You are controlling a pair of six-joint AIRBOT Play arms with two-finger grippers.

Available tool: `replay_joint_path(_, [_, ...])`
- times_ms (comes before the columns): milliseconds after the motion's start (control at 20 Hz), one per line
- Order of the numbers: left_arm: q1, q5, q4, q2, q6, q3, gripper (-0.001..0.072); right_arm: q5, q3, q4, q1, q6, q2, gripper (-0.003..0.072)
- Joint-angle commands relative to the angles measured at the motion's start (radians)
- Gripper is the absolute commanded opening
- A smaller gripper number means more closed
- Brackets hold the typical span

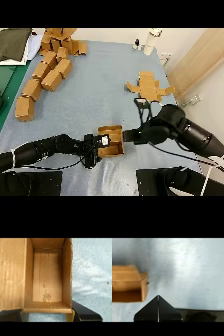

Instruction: Fold the box.

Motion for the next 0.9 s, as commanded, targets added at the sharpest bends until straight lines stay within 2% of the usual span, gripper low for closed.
replay_joint_path(0, [0.000,0.000,0.000,0.000,0.000,0.000,0.0478,0.100,-0.039,0.094,-0.230,-0.291,-0.040,0.0003])
replay_joint_path(100, [0.000,0.000,0.000,0.000,0.000,0.000,0.0478,0.257,-0.041,0.378,-0.424,-0.576,-0.155,0.0003])
replay_joint_path(150, [0.000,-0.002,0.000,0.000,0.000,0.000,0.0478,0.293,-0.041,0.615,-0.510,-0.753,-0.223,0.0002])
replay_joint_path(200, [0.000,0.000,0.000,0.000,0.000,0.000,0.0478,0.280,-0.041,0.836,-0.574,-0.933,-0.296,0.0002])
replay_joint_path(250, [0.000,0.001,0.001,0.000,0.000,0.000,0.0478,0.242,-0.041,0.987,-0.608,-1.056,-0.361,0.0002])
replay_joint_path(350, [0.000,0.001,0.001,0.000,0.000,0.000,0.0478,0.159,-0.041,1.165,-0.614,-1.234,-0.467,0.0002])
replay_joint_path(450, [0.000,0.000,0.000,0.000,0.000,0.000,0.0478,0.134,-0.042,1.215,-0.571,-1.320,-0.509,0.0002])
replay_joint_path(550, [0.000,0.000,0.000,0.000,0.000,0.000,0.0478,0.134,-0.042,1.214,-0.514,-1.381,-0.493,0.0001])
replay_joint_path(750, [0.000,0.001,0.000,0.000,0.000,0.000,0.0478,0.085,-0.070,1.183,-0.434,-1.438,-0.387,0.0001])
replay_joint_path(850, [0.000,0.000,0.000,0.000,0.000,0.000,0.0478,0.143,-0.145,1.149,-0.394,-1.464,-0.303,0.0001])
